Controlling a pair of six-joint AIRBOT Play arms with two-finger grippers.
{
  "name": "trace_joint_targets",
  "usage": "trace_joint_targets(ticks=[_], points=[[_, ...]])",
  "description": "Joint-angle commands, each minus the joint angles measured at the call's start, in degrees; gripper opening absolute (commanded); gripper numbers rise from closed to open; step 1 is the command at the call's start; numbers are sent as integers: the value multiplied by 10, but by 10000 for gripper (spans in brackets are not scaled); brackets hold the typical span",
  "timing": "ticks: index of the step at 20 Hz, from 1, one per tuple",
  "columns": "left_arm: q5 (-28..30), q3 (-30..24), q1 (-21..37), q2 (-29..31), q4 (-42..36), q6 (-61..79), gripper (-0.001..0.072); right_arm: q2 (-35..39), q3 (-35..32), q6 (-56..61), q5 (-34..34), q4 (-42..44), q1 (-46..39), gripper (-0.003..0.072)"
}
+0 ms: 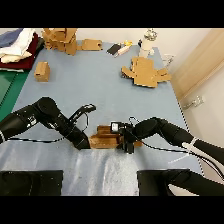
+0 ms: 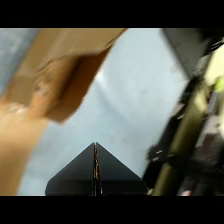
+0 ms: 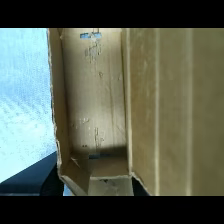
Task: Fold the box.
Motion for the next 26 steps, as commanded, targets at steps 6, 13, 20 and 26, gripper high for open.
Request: trace_joint_targets(ticks=[6,13,20,26], points=[[227,0,-30,-10,-212,-55,11,0,0,0,1,0,0,497],[404,12,-108,-74,-105,-97,9,0,0,0,1,0,0,497],[380,35,-106,-100,108,-240,10,0,0,0,1,-2,0,497],[308,78,-106,-147,125,-239,10,0,0,0,1,-2,0,497]])
